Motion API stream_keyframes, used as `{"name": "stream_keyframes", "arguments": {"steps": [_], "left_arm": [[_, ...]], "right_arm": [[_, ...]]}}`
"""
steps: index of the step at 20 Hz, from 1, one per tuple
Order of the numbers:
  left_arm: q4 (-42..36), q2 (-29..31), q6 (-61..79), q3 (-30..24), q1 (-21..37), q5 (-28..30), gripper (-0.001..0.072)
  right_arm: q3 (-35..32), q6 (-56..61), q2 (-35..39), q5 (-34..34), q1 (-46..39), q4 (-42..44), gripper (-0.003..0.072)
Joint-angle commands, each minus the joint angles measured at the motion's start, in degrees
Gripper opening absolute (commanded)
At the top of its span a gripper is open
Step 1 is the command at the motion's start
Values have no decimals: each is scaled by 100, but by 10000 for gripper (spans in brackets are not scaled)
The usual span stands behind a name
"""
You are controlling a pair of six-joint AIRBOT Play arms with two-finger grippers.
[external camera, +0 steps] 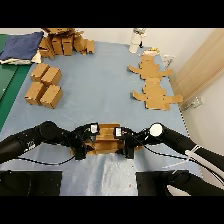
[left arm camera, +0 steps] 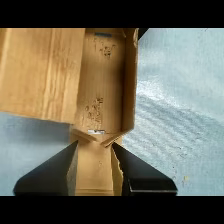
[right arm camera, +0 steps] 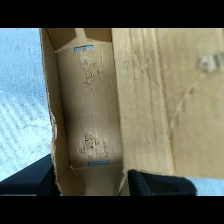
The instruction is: Fold the box.
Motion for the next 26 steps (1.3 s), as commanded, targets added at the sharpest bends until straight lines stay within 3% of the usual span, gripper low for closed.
{"name": "stream_keyframes", "arguments": {"steps": [1, 3, 4, 5, 23, 24, 25, 26], "left_arm": [[-85, -111, 4, 44, -247, 188, 291], [-87, -122, 2, 68, -367, 562, 282], [-83, -125, 4, 79, -376, 710, 154], [-85, -125, 7, 92, -376, 739, 113], [-820, -195, 26, 111, -376, 680, 114], [-822, -195, 26, 111, -376, 678, 125], [-822, -195, 24, 111, -376, 682, 301], [-824, -195, 2, 111, -376, 684, 428]], "right_arm": [[-2, 0, 2, 2, 2, 2, 499], [-2, 2, 2, 2, 2, 2, 499], [-2, 0, 2, 2, 2, 2, 498], [-2, 0, 2, 2, 2, 2, 499], [-2, 2, 2, 2, 2, 2, 499], [-2, 0, 2, 2, 2, 2, 499], [-2, 2, 2, 2, 2, 2, 499], [-2, 2, 2, 2, 2, 2, 499]]}}
